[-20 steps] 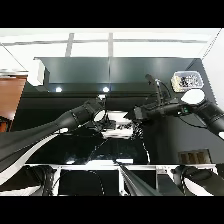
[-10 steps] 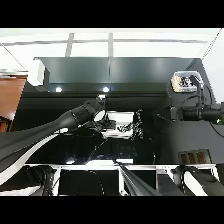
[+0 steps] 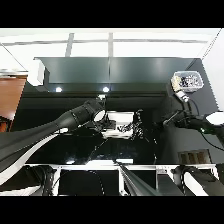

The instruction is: Fold the box and place the chain.

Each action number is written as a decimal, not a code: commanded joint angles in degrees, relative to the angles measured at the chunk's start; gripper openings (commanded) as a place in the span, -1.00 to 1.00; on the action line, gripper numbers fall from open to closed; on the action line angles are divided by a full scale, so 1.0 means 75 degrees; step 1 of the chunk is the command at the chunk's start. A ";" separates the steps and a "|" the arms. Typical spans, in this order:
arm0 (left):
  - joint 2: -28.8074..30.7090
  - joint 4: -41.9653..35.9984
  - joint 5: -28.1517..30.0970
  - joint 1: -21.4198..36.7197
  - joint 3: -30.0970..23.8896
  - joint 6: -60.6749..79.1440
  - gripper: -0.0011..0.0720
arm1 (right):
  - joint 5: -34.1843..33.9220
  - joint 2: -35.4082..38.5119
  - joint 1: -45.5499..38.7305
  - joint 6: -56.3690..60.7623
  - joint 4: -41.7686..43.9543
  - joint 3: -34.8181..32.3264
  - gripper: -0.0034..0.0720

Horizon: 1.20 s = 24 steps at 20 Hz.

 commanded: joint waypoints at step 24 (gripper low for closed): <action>0.0000 0.0000 0.0000 0.0000 0.0000 0.0003 -0.88 | -0.1367 -0.1988 0.2868 -0.5584 0.1530 -0.0093 0.97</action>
